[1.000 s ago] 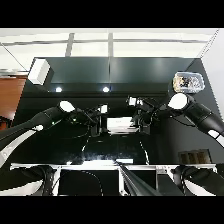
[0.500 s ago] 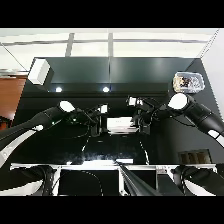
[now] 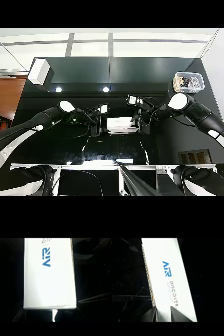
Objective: Fold the box and place the chain.
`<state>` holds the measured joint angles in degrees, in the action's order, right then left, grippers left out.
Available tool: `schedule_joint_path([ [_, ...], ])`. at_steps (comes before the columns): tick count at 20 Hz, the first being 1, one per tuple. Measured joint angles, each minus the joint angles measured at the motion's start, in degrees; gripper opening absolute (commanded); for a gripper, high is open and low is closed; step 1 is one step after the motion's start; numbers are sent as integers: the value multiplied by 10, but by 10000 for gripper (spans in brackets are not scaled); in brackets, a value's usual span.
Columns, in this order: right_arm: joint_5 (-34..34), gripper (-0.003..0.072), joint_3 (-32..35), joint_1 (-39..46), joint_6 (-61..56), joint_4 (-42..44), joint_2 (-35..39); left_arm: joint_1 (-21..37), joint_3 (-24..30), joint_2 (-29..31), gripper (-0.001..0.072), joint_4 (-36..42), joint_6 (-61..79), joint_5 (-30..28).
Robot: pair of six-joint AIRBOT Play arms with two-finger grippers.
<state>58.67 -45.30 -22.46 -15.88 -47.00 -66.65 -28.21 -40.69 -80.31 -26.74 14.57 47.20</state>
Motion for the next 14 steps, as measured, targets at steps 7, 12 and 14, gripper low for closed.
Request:
schedule_joint_path([
  [7, 1, 210, 0, 0, -11, -2, 0, 0, 0, 0, 464, 0, 0, 0],
  [12, 3, 210, 0, -1, -14, -9, -6, 0, 0, 0, 463, 0, 0, 0],
  [14, 2, 210, 0, -5, -15, -13, -11, 0, 0, 0, 464, 0, 0, 0],
])
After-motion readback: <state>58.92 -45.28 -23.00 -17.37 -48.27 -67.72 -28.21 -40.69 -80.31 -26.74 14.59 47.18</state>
